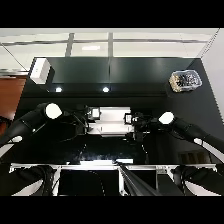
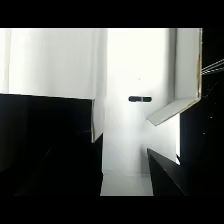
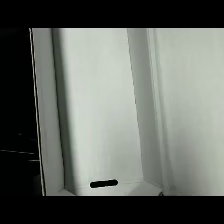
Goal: Fold the box and place the chain.
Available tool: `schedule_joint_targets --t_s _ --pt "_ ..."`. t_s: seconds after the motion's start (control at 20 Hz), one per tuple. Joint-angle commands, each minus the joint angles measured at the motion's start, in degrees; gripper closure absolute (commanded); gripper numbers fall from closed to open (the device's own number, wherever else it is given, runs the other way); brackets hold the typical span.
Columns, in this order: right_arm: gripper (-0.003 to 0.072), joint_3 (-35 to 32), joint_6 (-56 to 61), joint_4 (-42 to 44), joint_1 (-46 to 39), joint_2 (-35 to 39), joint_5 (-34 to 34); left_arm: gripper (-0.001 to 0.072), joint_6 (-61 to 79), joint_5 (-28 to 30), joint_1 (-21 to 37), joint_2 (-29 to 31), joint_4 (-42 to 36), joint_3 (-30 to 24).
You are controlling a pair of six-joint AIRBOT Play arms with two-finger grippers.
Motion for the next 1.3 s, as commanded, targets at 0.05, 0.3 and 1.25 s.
schedule_joint_targets --t_s 0.05,0.3,1.25 --pt "0.0444 -0.02 0.02 0.02 0.04 -0.02 0.02 0.0021 0.63 0.46 -0.52 -1.55 3.08 -0.02" --pt "0.0444 -0.02 0.02 0.02 0.02 -0.02 0.0 0.0021 -1.01 0.44 0.2 -2.01 7.85 -0.02" --pt "0.0444 -0.02 0.02 0.02 0.04 0.0 0.0 0.0473 -0.85 -5.27 -1.75 -2.56 -9.84 0.02"
